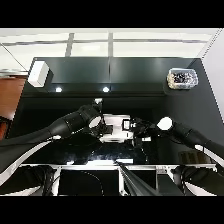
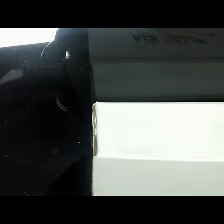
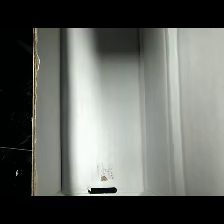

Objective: Fold the box and place the chain.

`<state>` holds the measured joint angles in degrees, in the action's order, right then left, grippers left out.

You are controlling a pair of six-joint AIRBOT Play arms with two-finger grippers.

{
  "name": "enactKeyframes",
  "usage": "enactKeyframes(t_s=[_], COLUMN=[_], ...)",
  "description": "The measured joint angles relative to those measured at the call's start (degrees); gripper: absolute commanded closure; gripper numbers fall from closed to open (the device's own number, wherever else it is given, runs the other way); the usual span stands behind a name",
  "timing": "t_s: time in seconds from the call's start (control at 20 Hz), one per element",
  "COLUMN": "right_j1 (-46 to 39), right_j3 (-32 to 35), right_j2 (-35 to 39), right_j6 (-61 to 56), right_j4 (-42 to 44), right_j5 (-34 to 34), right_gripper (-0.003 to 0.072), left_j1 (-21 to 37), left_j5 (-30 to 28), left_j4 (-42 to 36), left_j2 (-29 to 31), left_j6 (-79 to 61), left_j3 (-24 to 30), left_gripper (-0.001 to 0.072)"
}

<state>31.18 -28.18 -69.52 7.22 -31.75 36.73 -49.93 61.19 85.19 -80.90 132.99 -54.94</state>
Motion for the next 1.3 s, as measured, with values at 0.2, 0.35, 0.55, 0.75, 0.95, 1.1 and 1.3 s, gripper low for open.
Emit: enactKeyframes(t_s=[0.2, 0.35, 0.55, 0.75, 0.95, 1.1, 1.3], right_j1=[0.00, 0.00, 0.00, 0.00, 0.00, -0.37, -2.91], right_j3=[-0.02, 0.00, 0.00, -0.02, -0.02, 0.00, 0.00], right_j2=[0.00, 0.00, 0.00, 0.00, 0.00, 0.37, 4.24], right_j6=[0.02, 0.02, 0.02, 0.02, 0.02, -0.35, -2.23], right_j4=[-0.04, -0.04, -0.04, -0.02, -0.04, -0.24, -2.51], right_j5=[0.00, -0.02, 0.00, 0.00, 0.00, 0.31, 4.39], right_gripper=[0.0111, 0.0112, 0.0112, 0.0111, 0.0044, -0.0023, -0.0023], left_j1=[-0.02, -0.02, -0.02, 0.00, 0.00, 0.00, -0.02], left_j5=[-0.24, 0.74, 0.81, 0.92, 0.76, 0.48, 0.35], left_j4=[-0.35, -0.22, -0.20, -0.11, -0.07, -0.02, 0.11], left_j2=[-0.11, -0.11, -0.11, -0.11, -0.11, -0.11, -0.11], left_j6=[-0.22, -0.20, -0.17, 0.09, 0.02, -0.09, -0.17], left_j3=[-0.22, -0.26, -0.26, -0.28, -0.28, -0.28, -0.28], left_gripper=[0.0415, 0.0416, 0.0430, 0.0682, 0.0683, 0.0683, 0.0683])
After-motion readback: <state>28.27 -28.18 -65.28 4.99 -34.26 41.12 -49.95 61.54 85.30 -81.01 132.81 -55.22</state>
